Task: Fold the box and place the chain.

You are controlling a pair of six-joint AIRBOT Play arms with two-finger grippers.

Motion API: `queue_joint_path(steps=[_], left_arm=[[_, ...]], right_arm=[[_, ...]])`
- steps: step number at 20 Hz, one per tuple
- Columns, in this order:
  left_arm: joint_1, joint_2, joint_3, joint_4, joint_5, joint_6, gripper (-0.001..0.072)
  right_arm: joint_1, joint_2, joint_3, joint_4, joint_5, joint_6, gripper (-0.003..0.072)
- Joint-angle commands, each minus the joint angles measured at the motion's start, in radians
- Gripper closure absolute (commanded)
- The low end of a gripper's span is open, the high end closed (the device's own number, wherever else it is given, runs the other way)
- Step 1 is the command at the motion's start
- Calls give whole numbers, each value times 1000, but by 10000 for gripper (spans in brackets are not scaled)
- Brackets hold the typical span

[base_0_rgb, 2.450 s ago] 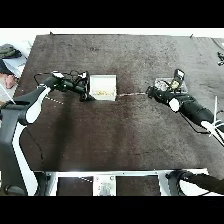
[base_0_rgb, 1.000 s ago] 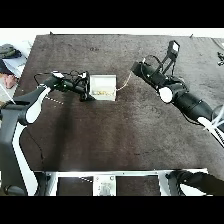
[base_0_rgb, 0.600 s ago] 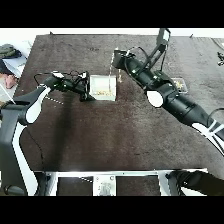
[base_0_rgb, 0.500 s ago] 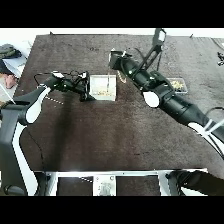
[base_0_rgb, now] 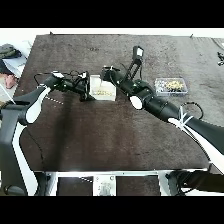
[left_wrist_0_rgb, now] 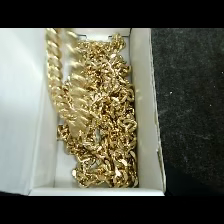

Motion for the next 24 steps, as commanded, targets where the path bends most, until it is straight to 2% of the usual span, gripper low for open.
queue_joint_path(steps=[1, 6, 8, 11, 12, 13, 16, 17, 18, 24], left_arm=[[1, -1, 0, 0, 0, 0, 355], [1, -1, 0, 0, 0, 0, 355], [0, -1, 0, 0, 0, 0, 355], [0, -1, 0, 0, 0, 0, 355], [1, -1, 0, 0, 0, 0, 356], [0, -1, 0, 0, 0, 0, 355], [1, -1, 0, 0, 0, 0, 355], [1, -1, 0, 0, 0, 0, 355], [0, -1, 0, 0, 0, 0, 355], [1, -1, 0, 0, 0, 0, 355]], right_arm=[[-3, -26, 0, -44, 50, -12, 458], [-63, 5, 2, -139, 17, -180, 460], [-117, 4, 49, -138, 113, -190, 528], [-158, -30, 179, -134, 246, -314, 529], [-167, -50, 237, -93, 326, -406, 529], [-180, -73, 292, 11, 404, -539, 529], [-252, -154, 420, 607, 584, -1131, 529], [-280, -179, 447, 735, 628, -1242, 529], [-307, -205, 473, 800, 679, -1299, 528], [-422, -416, 700, 849, 1031, -1370, 529]])
